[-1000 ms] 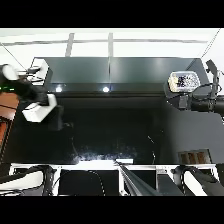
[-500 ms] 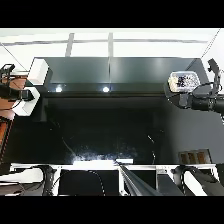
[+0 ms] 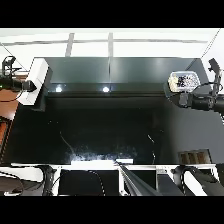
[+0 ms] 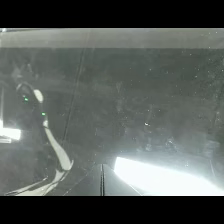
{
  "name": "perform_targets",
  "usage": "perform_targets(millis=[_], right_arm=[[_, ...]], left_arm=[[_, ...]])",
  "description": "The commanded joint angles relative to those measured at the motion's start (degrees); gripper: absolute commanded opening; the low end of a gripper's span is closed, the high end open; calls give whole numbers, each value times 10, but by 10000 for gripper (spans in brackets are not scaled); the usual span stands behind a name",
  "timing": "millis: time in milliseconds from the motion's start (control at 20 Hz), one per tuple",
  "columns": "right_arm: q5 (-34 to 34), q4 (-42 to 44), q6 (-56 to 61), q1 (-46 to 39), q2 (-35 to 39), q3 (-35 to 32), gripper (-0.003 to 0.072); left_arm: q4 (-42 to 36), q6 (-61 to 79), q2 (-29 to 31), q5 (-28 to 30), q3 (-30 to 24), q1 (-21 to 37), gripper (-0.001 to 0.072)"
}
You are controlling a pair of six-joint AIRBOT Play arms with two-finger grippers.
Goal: Fold the box and place the chain.
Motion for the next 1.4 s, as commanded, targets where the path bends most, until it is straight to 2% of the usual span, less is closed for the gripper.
perform_targets(millis=[0,200,250,300,350,400,450,500,600,700,900,1000,1050,1150,1350], right_arm=[[9,2,8,0,0,1,12],[59,-7,7,0,0,20,12],[71,-9,7,0,1,31,12],[81,-13,7,0,5,45,12],[89,-17,7,0,10,56,12],[97,-24,7,0,19,66,12],[104,-30,7,0,30,70,12],[111,-41,8,0,44,70,12],[116,-79,8,1,74,70,12],[62,-126,7,19,106,59,11],[-153,-139,-34,68,141,-40,12],[-265,-139,-36,98,141,-113,12],[-297,-143,-37,110,141,-139,12],[-309,-154,-37,116,141,-162,13],[-281,-156,-36,116,141,-162,13]], left_arm=[[17,0,-3,-15,43,-6,713],[22,-68,32,-158,131,-8,712],[20,-95,45,-192,144,-9,692],[20,-144,62,-212,149,-10,548],[21,-204,83,-231,148,-12,276],[21,-257,100,-259,148,-15,103],[16,-279,121,-278,143,-21,85],[12,-276,150,-279,125,-33,26],[-5,-252,227,-249,59,-71,24],[-26,-220,332,-177,-57,-133,24],[-19,-202,557,30,-358,-294,24],[20,-203,640,110,-473,-342,25],[39,-208,670,115,-504,-345,25],[37,-208,711,114,-536,-339,27],[24,-209,735,115,-538,-339,27]])
